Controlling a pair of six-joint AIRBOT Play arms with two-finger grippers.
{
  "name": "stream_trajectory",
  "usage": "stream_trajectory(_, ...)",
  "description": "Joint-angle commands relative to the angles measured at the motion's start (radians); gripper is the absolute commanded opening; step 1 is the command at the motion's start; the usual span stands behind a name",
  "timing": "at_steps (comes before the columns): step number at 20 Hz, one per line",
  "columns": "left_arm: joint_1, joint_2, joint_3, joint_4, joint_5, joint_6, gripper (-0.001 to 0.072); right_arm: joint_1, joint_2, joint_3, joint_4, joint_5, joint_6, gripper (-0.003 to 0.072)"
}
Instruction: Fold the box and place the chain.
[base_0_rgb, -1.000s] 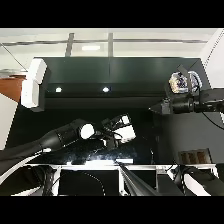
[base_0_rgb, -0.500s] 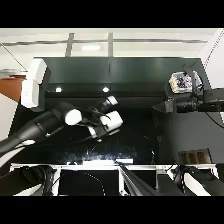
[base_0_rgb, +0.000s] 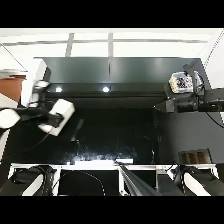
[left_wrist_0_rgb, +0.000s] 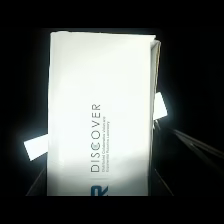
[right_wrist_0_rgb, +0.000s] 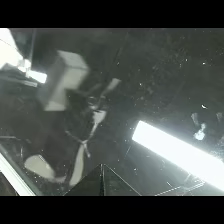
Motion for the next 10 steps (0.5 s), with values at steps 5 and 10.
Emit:
stream_trajectory(5,0.649,0.09,-0.092,-0.02,-0.018,0.005,0.0352,0.0,0.0,0.001,0.0,0.002,0.0,0.0022)
stream_trajectory(10,0.751,-0.003,-0.098,-0.224,0.08,0.348,0.0351,-0.001,0.0,0.001,-0.022,0.025,0.001,0.0022)
